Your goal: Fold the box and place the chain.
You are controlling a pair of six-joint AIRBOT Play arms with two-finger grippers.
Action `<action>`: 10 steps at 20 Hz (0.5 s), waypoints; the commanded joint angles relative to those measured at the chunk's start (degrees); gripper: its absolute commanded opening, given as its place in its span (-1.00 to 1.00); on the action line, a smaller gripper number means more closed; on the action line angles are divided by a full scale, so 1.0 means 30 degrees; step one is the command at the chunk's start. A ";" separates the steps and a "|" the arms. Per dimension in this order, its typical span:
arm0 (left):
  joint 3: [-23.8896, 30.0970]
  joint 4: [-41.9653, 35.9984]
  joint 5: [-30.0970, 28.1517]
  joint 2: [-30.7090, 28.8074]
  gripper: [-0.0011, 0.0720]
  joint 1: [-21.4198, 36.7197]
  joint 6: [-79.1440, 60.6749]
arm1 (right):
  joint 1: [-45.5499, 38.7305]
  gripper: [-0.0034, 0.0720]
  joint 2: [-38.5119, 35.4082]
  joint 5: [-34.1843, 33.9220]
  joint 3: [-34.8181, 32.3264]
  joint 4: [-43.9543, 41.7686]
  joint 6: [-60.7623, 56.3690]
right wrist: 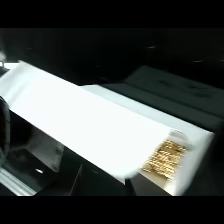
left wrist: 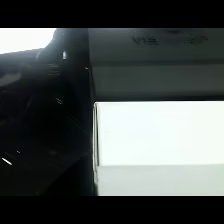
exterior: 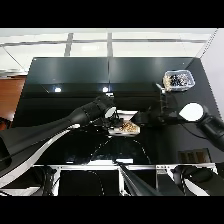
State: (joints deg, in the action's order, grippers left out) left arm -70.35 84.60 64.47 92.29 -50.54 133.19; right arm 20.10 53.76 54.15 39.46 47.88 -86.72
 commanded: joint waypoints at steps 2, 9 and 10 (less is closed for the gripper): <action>-0.0015 -0.0940 -0.0066 -0.0007 -0.91 -0.0007 -0.0022 | -0.2747 -0.08 -0.1610 0.3621 0.0634 0.4794 0.0131; -0.0036 0.0525 -0.0058 -0.0430 -0.90 -0.0204 0.1996 | -0.3228 -0.08 -0.1996 0.3789 0.0597 0.5770 0.0131; -0.0036 0.1421 0.0095 -0.0758 -0.88 -0.0328 0.2863 | -0.3235 -0.08 -0.1996 0.3701 0.0597 0.5785 0.0138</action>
State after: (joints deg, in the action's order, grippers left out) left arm -70.39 84.09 64.07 91.39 -50.96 136.07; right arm 10.87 48.07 64.84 41.19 63.81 -86.30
